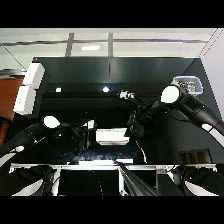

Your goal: Fold the box and place the chain.

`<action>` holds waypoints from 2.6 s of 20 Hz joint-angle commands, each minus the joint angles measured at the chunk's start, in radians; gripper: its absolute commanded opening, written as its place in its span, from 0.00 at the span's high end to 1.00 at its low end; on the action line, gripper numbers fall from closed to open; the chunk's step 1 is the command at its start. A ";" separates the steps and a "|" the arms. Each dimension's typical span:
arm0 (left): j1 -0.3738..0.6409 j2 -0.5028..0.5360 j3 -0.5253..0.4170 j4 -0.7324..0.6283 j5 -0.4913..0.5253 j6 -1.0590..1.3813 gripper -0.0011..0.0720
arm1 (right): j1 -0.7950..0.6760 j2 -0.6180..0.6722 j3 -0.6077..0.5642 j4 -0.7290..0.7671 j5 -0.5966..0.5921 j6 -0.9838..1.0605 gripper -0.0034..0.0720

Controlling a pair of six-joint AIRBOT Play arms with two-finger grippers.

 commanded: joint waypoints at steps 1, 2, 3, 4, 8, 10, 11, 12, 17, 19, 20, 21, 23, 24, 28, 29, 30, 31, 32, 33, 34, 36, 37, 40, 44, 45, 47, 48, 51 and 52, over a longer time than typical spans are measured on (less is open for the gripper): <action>0.000 -0.001 0.000 0.000 -0.001 0.000 0.51 | 0.011 0.009 -0.003 -0.030 0.050 0.001 0.03; 0.000 -0.001 0.000 0.000 -0.001 0.000 0.51 | 0.012 0.016 -0.003 -0.036 0.059 0.001 0.03; 0.000 -0.001 0.000 0.000 -0.001 0.000 0.51 | 0.016 0.020 -0.003 -0.036 0.058 0.002 0.03; 0.000 -0.001 0.000 0.000 0.000 0.000 0.51 | 0.027 0.020 -0.003 -0.040 0.056 0.002 0.03; 0.000 -0.001 0.000 0.001 0.000 0.000 0.51 | 0.105 0.020 -0.003 -0.133 -0.043 0.076 0.03; 0.000 -0.001 0.000 0.001 0.000 -0.004 0.51 | 0.123 0.020 -0.003 -0.135 -0.092 0.080 0.03; 0.000 -0.001 0.000 0.007 0.000 -0.008 0.51 | 0.129 0.020 -0.003 -0.135 -0.103 0.079 0.03; 0.000 -0.001 0.000 0.019 -0.001 -0.013 0.51 | 0.132 0.020 -0.003 -0.135 -0.107 0.079 0.03; 0.000 -0.001 0.000 0.023 -0.003 -0.014 0.51 | 0.132 0.020 -0.003 -0.131 -0.084 0.063 0.23; 0.000 -0.001 0.000 0.023 -0.002 -0.014 0.51 | 0.132 0.020 -0.003 -0.132 -0.079 0.058 0.25; 0.000 -0.001 0.000 0.023 -0.002 -0.014 0.51 | 0.132 0.019 -0.003 -0.132 -0.079 0.058 0.25; 0.000 -0.001 0.000 0.023 -0.002 -0.014 0.51 | 0.132 0.019 -0.003 -0.134 -0.079 0.058 0.26; 0.000 -0.001 0.000 0.023 -0.002 -0.014 0.51 | 0.132 0.018 -0.003 -0.136 -0.080 0.056 0.41; 0.000 -0.001 0.000 0.023 -0.002 -0.014 0.51 | 0.132 0.017 -0.003 -0.136 -0.081 0.056 0.41; 0.000 -0.001 0.000 0.023 -0.002 -0.014 0.51 | 0.132 0.016 -0.003 -0.135 -0.082 0.056 0.07; 0.000 -0.001 0.000 0.023 -0.001 -0.014 0.51 | 0.132 0.016 -0.003 -0.135 -0.085 0.051 0.04; 0.000 -0.001 0.000 0.023 -0.001 -0.014 0.51 | 0.132 0.016 -0.003 -0.136 -0.085 0.042 0.04; 0.000 -0.001 0.000 0.023 -0.001 -0.014 0.51 | 0.132 0.016 -0.003 -0.135 -0.085 0.037 0.04; 0.000 -0.001 0.000 0.023 -0.001 -0.014 0.51 | 0.134 0.016 -0.003 -0.136 -0.087 0.033 0.04; 0.000 -0.001 0.000 0.023 0.000 -0.014 0.51 | 0.137 0.016 -0.004 -0.141 -0.095 0.033 0.04; 0.000 -0.001 0.000 0.023 0.000 -0.014 0.51 | 0.143 0.013 -0.004 -0.143 -0.100 0.032 0.04; 0.000 -0.001 0.000 0.023 0.000 -0.014 0.51 | 0.159 -0.003 -0.004 -0.147 -0.113 0.032 0.04; 0.000 -0.001 0.000 0.023 0.000 -0.014 0.51 | 0.168 -0.011 -0.004 -0.157 -0.131 0.034 0.04; 0.000 -0.001 0.000 0.023 0.000 -0.014 0.51 | 0.186 -0.016 -0.004 -0.198 -0.171 0.034 0.04; 0.000 -0.001 0.000 0.023 0.000 -0.014 0.51 | 0.186 -0.016 -0.004 -0.206 -0.161 0.039 0.24; 0.000 -0.001 0.000 0.023 0.000 -0.015 0.51 | 0.186 -0.016 -0.004 -0.206 -0.160 0.040 0.38; 0.000 -0.001 0.000 0.023 0.000 -0.014 0.51 | 0.186 -0.015 -0.004 -0.206 -0.158 0.043 0.51; 0.000 -0.001 0.000 0.023 0.000 -0.015 0.51 | 0.186 -0.015 -0.004 -0.206 -0.158 0.043 0.54; 0.000 -0.001 0.000 0.023 0.000 -0.014 0.51 | 0.186 -0.015 -0.004 -0.199 -0.157 0.045 0.54; 0.000 -0.001 0.000 0.023 0.000 -0.014 0.51 | 0.186 -0.015 -0.004 -0.198 -0.155 0.045 0.54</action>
